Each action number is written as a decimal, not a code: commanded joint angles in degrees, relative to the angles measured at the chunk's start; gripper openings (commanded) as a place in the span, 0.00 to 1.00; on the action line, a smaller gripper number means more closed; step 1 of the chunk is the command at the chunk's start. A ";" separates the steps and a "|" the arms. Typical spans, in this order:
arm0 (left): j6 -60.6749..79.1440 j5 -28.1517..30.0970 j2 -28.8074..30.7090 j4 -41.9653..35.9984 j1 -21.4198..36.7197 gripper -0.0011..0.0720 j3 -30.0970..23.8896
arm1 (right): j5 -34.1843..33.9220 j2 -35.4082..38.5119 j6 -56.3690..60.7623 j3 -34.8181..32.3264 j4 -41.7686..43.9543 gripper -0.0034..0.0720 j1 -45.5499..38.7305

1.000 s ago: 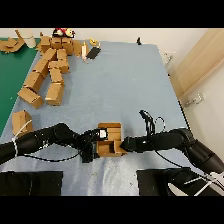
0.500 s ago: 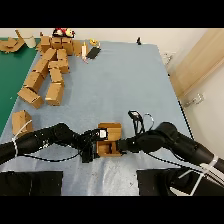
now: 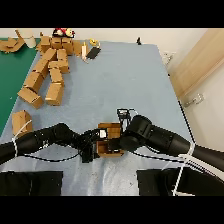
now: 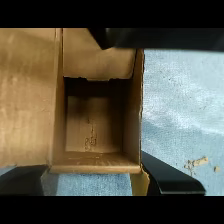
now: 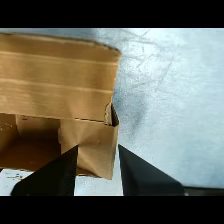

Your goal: Fold the box.

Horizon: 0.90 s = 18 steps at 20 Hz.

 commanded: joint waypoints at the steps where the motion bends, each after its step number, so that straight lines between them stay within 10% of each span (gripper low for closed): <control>1: 0.00 0.02 0.02 0.00 0.02 0.63 0.00 | -2.29 -1.75 5.16 1.46 -0.59 0.60 1.62; 15: 0.00 0.00 0.02 0.00 0.02 0.63 0.00 | -1.84 -9.70 6.91 1.51 -0.48 0.61 1.51; 18: -0.02 0.00 0.02 0.00 0.02 0.63 0.00 | -1.81 -9.70 6.88 1.49 -0.55 0.30 1.51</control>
